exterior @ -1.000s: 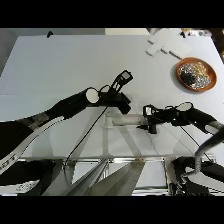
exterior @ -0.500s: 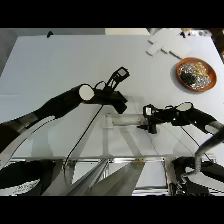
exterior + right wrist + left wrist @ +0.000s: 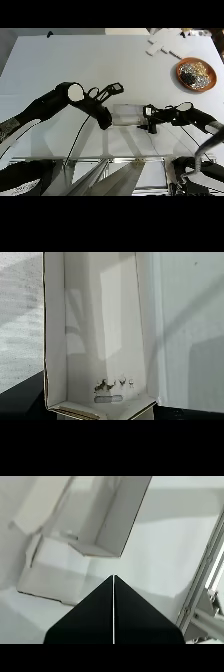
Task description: Fold the box and place the chain.
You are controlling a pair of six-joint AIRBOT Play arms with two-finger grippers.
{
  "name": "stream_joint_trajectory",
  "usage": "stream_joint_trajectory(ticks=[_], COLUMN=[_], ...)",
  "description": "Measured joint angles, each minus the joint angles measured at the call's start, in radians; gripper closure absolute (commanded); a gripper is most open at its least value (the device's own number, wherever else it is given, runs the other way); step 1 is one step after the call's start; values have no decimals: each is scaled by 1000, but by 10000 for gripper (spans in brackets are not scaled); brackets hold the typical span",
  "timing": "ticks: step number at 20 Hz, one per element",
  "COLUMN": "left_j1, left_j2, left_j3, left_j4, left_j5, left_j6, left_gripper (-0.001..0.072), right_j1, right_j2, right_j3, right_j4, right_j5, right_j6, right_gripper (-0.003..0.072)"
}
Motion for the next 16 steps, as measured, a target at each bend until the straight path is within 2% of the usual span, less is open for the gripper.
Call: stream_joint_trajectory(ticks=[4,11,16], left_j1=[2,46,82], left_j2=[-34,-55,-25], left_j3=[-39,-54,-55], left_j4=[34,85,54], left_j5=[-36,-60,-14], left_j6=[90,287,321], left_gripper=[705,705,697], right_j1=[0,0,0], right_j2=[0,0,0], right_j3=[0,0,0], right_j4=[0,1,1], right_j5=[0,0,1], right_j6=[0,1,2], right_gripper=[285,285,285])
